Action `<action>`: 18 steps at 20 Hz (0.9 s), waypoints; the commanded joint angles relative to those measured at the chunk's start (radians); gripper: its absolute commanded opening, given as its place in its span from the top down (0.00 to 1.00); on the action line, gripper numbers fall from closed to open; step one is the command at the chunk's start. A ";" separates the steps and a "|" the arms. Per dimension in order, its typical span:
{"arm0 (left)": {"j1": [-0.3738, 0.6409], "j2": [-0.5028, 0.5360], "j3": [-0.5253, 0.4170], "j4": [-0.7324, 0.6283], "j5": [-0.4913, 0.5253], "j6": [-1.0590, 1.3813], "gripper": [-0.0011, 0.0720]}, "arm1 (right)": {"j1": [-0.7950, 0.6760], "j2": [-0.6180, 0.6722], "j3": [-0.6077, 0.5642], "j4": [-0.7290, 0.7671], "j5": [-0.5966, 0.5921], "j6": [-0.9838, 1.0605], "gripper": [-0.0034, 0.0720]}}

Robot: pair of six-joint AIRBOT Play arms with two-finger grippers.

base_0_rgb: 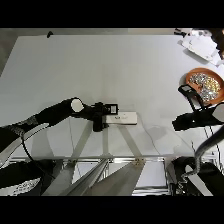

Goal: Fold the box and place the chain.

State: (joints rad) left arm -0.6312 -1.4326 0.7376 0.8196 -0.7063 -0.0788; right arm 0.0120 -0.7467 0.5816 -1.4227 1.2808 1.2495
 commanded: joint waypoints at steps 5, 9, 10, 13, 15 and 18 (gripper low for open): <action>0.000 0.011 -0.001 -0.004 -0.036 -0.017 0.97 | -0.023 -0.172 0.001 0.053 -0.031 0.010 0.94; 0.009 0.118 -0.001 0.002 -0.039 -0.167 0.97 | -0.023 -0.208 0.001 0.087 -0.052 0.010 0.93; 0.012 0.157 -0.001 0.012 -0.037 -0.198 0.97 | -0.023 -0.210 0.001 0.088 -0.057 0.010 0.93; 0.051 0.282 -0.001 0.014 -0.032 -0.291 0.98 | -0.023 -0.210 0.001 0.093 -0.070 0.010 0.93; 0.107 0.354 -0.001 0.082 -0.019 -0.451 0.98 | -0.023 -0.210 0.001 0.095 -0.070 0.010 0.93; 0.240 0.449 -0.001 0.354 -0.049 -0.871 0.98 | -0.023 -0.210 0.001 0.095 -0.074 0.010 0.93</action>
